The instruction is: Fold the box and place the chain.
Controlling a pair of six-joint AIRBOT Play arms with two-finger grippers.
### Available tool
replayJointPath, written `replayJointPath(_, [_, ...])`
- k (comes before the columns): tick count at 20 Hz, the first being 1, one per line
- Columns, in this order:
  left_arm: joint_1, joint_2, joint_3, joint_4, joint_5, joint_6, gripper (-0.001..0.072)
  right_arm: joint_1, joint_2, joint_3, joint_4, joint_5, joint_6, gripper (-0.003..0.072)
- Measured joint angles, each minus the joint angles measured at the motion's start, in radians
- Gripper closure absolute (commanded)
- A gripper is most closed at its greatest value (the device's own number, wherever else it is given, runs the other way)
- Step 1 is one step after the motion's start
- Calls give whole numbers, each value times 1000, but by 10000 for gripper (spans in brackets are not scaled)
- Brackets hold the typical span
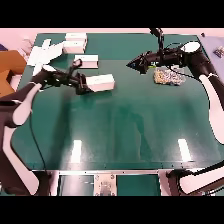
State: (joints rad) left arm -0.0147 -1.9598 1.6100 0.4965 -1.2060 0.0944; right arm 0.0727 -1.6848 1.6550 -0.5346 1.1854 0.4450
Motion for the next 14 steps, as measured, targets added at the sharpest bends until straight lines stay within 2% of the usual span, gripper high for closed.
replayJointPath(3, [85, 134, -117, 11, 63, -18, 698, 0, 0, 0, 0, 0, 2, 641])
replayJointPath(6, [180, 286, -301, -31, 254, -8, 699, 0, 0, 0, 0, -1, 15, 641])
replayJointPath(8, [240, 381, -441, -145, 405, 67, 698, 0, 0, 0, 1, -3, 20, 641])
replayJointPath(10, [288, 431, -553, -267, 517, 168, 699, 0, 0, 0, 3, -6, 29, 640])
replayJointPath(12, [330, 464, -639, -412, 635, 272, 698, 1, 0, 0, 3, -11, 37, 640])
replayJointPath(14, [348, 475, -692, -492, 727, 360, 698, 4, 0, 0, 4, -13, 41, 640])
